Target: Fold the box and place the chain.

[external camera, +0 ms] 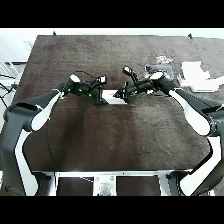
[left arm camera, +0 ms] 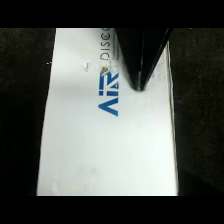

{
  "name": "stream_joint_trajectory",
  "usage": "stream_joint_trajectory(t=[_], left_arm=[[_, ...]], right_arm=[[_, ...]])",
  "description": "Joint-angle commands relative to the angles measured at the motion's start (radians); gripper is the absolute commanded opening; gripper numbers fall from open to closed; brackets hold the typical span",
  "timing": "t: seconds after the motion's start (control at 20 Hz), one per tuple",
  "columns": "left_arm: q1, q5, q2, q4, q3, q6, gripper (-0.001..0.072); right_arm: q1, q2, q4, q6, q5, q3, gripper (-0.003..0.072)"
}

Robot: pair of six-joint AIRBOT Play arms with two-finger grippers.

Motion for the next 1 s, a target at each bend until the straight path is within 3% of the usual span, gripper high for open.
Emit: stream_joint_trajectory(t=[0.0, 0.5, 0.7, 0.95], left_arm=[[0.0, 0.001, 0.001, -0.002, 0.0, -0.002, 0.0401], [0.0, 0.001, 0.001, -0.002, 0.0, -0.002, 0.0401], [0.0, 0.001, 0.001, -0.002, 0.0, -0.002, 0.0401], [0.0, 0.001, 0.001, -0.002, 0.0, -0.002, 0.0401]], right_arm=[[0.011, -0.002, -0.055, 0.024, -0.01, -0.003, 0.0016], [0.011, 0.016, -0.054, 0.056, -0.016, 0.018, 0.0015], [0.006, 0.116, 0.027, 0.042, -0.016, 0.018, 0.0013], [-0.003, 0.299, 0.025, 0.134, -0.017, -0.008, 0.0012]])
